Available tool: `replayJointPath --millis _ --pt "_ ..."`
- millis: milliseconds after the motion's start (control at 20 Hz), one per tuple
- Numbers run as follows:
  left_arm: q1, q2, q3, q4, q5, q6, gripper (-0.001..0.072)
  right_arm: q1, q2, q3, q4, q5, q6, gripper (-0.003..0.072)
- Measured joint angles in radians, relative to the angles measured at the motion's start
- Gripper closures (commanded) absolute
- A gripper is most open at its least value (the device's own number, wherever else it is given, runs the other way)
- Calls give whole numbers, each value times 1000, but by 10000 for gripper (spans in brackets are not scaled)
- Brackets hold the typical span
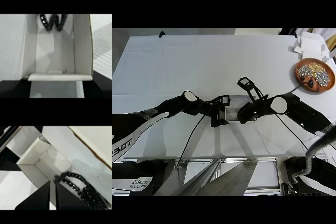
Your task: Fold the box and place the chain.
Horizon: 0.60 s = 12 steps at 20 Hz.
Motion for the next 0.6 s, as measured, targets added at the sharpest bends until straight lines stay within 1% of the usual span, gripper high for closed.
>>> replayJointPath --millis 50,200,350,450,600 --pt "0 0 0 0 0 0 457 0 -1 -4 0 -5 1 576" --pt "0 0 0 0 0 0 457 0 -1 -11 -1 -15 8 574" --pt "0 0 0 0 0 0 457 -13 40 -13 0 -2 7 574" --pt "0 0 0 0 0 0 457 -60 99 -13 -2 26 -10 575" --pt "0 0 0 0 0 0 457 -206 195 -13 -9 98 -45 575"
